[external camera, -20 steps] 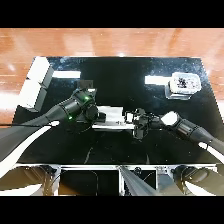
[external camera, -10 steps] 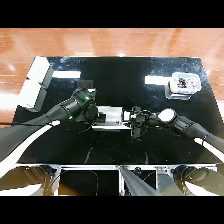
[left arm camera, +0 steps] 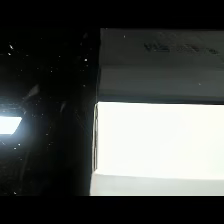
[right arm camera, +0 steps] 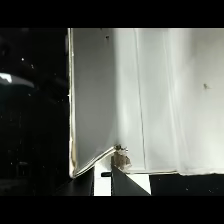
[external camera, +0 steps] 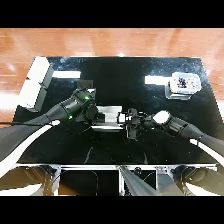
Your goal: Fold the box and place the chain.
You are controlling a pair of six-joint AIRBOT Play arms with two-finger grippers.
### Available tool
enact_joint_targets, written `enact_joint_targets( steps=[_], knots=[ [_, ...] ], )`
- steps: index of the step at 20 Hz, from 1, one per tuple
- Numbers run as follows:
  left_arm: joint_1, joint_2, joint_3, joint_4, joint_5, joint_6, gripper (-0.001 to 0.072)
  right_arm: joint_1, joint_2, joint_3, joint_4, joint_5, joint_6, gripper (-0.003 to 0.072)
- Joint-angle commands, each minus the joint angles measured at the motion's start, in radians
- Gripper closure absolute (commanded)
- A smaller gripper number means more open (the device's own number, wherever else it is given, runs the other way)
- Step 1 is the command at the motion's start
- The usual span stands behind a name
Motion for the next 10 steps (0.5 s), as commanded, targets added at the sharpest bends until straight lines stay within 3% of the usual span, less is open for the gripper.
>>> enact_joint_targets(
  steps=[1, 5, 7, 10],
  knots=[
    [-0.001, 0.0, 0.0, -0.004, -0.002, 0.0, 0.069, 0.012, -0.016, 0.001, 0.041, -0.026, -0.008, 0.0549],
    [-0.001, 0.0, 0.0, -0.004, -0.002, 0.0, 0.069, 0.012, -0.016, 0.001, 0.042, -0.031, -0.008, 0.0526],
    [-0.001, 0.0, 0.0, -0.004, -0.002, 0.0, 0.069, 0.012, -0.016, 0.001, 0.044, -0.032, -0.008, 0.0288],
    [-0.001, 0.0, 0.0, -0.004, -0.002, 0.0, 0.069, 0.012, -0.016, 0.001, 0.044, -0.031, -0.008, 0.031]
  ],
)
